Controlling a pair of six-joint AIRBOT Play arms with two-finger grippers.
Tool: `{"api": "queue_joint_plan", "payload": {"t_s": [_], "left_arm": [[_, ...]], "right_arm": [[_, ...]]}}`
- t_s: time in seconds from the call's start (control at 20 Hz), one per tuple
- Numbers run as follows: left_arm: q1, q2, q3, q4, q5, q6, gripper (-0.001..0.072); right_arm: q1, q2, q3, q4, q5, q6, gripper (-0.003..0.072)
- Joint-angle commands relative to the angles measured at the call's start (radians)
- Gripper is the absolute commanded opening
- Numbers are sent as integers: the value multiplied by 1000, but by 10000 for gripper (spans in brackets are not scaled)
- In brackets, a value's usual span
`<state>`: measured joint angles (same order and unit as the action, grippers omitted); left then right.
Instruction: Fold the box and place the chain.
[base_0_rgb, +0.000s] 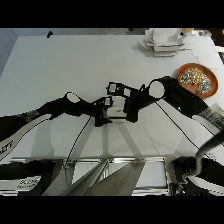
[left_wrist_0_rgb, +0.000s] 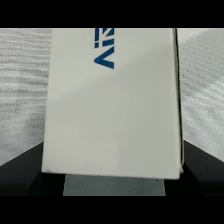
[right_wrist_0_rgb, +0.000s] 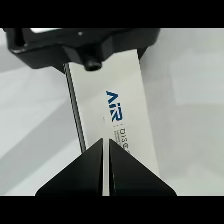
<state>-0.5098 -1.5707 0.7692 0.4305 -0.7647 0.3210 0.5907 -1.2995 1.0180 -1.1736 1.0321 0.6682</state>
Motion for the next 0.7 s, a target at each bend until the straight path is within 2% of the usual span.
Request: {"api": "queue_joint_plan", "payload": {"t_s": [0.0, 0.65], "left_arm": [[1, -1, 0, 0, -3, 0, 154], [1, -1, 0, 0, -3, 0, 154]], "right_arm": [[-7, 0, -18, 5, -3, 8, 14], [14, 0, -58, 53, 32, -16, 13]]}}
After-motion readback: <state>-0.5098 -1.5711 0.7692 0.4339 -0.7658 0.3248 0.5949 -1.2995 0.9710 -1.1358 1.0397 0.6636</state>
